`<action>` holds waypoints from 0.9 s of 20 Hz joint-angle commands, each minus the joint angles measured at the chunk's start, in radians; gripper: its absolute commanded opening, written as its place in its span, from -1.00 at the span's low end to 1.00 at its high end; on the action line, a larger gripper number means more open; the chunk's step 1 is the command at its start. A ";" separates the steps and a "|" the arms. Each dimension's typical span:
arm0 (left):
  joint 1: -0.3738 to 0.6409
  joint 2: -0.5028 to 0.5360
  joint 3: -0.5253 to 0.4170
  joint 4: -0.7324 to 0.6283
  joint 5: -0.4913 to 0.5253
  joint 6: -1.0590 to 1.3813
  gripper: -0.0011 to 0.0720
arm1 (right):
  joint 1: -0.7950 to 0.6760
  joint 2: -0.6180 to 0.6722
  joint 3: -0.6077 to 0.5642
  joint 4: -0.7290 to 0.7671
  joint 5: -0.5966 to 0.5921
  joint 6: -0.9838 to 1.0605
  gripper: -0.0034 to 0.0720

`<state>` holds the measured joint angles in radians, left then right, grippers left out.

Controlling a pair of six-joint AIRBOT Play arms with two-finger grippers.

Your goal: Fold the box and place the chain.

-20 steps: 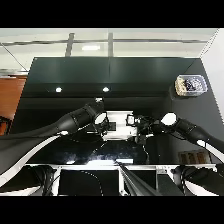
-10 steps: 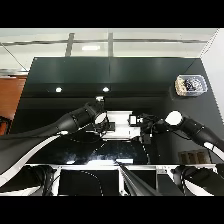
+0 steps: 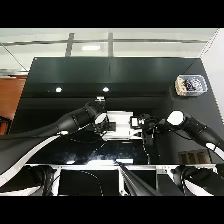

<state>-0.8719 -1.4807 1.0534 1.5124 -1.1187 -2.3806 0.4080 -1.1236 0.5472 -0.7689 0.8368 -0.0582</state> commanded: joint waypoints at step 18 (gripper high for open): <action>0.001 0.000 0.001 -0.003 -0.004 0.002 -0.89 | 0.061 -0.099 0.001 0.229 -0.082 0.084 -0.51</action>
<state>-0.8711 -1.4807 1.0534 1.5101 -1.1172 -2.3806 0.4686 -1.2213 0.5472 -0.5369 0.7555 0.0109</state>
